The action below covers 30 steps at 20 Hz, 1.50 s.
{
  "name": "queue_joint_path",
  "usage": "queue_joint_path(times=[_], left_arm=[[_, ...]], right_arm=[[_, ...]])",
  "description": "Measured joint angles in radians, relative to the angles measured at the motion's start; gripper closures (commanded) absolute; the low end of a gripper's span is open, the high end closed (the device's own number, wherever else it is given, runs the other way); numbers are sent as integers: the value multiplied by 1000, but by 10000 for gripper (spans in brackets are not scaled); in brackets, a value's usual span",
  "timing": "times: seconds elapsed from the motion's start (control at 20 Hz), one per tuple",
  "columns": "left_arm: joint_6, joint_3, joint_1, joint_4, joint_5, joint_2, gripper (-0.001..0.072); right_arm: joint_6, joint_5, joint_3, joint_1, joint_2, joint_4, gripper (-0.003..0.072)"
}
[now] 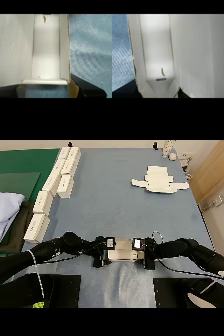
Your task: Fold the box.
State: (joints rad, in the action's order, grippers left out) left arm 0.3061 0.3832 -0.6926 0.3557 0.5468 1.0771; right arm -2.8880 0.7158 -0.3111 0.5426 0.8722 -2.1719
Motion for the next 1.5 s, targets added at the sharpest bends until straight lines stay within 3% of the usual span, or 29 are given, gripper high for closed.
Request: queue_joint_path(times=[0.1,0.15,0.2,0.25,1.5], left_arm=[[8,-1,0,-8,-1,2,11],[9,-1,0,-11,-1,4,65],[10,-1,0,-13,0,4,208],[14,-1,0,-15,-4,5,236],[15,0,0,-11,5,6,236]], right_arm=[[0,0,0,0,0,0,278],[0,0,0,0,0,0,278],[0,0,0,0,0,0,278],[-1,0,0,0,0,0,278],[0,0,0,0,0,0,278]])
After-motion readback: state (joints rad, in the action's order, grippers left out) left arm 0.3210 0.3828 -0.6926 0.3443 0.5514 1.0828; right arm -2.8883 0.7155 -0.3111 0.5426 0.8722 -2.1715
